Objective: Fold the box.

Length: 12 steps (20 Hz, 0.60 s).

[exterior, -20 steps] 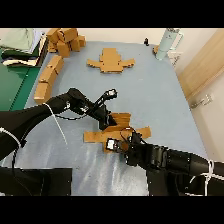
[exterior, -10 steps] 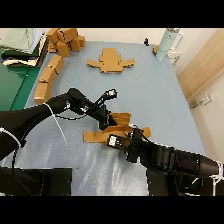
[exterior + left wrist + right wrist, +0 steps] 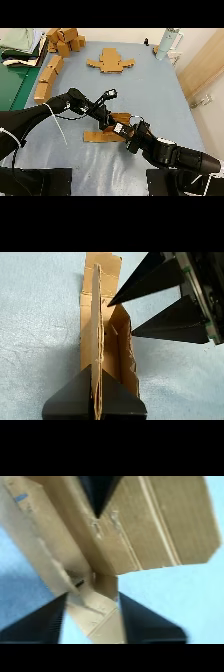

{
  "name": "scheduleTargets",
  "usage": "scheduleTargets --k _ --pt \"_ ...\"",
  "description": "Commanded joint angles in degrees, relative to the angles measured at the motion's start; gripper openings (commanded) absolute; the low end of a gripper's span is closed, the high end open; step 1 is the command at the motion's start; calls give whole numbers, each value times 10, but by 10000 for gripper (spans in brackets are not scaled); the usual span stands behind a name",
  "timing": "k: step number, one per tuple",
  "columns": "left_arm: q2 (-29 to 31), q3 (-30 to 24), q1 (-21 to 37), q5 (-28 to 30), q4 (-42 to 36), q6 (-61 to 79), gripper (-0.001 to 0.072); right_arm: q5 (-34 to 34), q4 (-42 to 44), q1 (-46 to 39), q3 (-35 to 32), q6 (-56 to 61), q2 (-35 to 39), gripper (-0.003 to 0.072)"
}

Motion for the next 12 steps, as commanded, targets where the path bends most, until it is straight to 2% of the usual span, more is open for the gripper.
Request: scheduleTargets --k 1,7,9,12 --pt "0 0 0 0 0 0 14 8 -11 -4 0 21 -2 665" --pt "0 0 0 0 0 0 14 26 -8 -4 0 21 -17 665" --pt "0 0 0 0 0 0 14 26 -21 -4 0 12 -17 720" --pt "0 0 0 0 0 0 14 44 -15 -22 0 -48 -17 720"
